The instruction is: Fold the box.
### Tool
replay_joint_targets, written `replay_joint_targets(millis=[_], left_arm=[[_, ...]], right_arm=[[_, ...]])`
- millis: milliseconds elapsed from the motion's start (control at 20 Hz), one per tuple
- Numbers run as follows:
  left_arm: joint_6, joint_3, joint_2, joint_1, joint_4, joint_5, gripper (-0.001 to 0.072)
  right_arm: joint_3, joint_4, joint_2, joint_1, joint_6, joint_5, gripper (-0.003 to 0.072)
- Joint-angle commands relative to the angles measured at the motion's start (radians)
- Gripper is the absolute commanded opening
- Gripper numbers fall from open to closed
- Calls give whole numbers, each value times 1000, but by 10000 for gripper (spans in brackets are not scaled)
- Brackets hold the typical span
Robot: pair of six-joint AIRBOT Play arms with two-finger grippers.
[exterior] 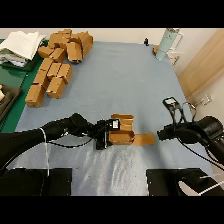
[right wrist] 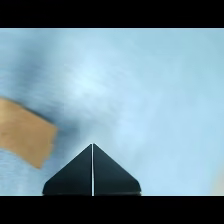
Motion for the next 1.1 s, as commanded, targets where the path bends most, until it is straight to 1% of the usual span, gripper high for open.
replay_joint_targets(millis=[0, 150, 200, 250, 400, 650, 1050], left_arm=[[0, 0, 0, -1, 0, 0, 597], [0, 0, 0, 0, 0, 0, 597], [0, 0, 0, 0, 0, 0, 597], [0, 0, 0, -1, 0, 0, 597], [0, 0, 0, 0, 0, 0, 597], [0, 0, 0, -1, 0, -1, 597], [0, 0, 0, -1, 0, 0, 593]], right_arm=[[-34, 132, -2, -121, 171, -43, 6], [-72, 457, -80, -127, 32, 59, 6], [-75, 528, -114, -127, -4, 85, 6], [-75, 565, -141, -127, -24, 107, 6], [-75, 599, -176, -127, -25, 149, 6], [-75, 669, -176, -126, -25, 152, 6], [-75, 675, -176, -125, -24, 156, 6]])
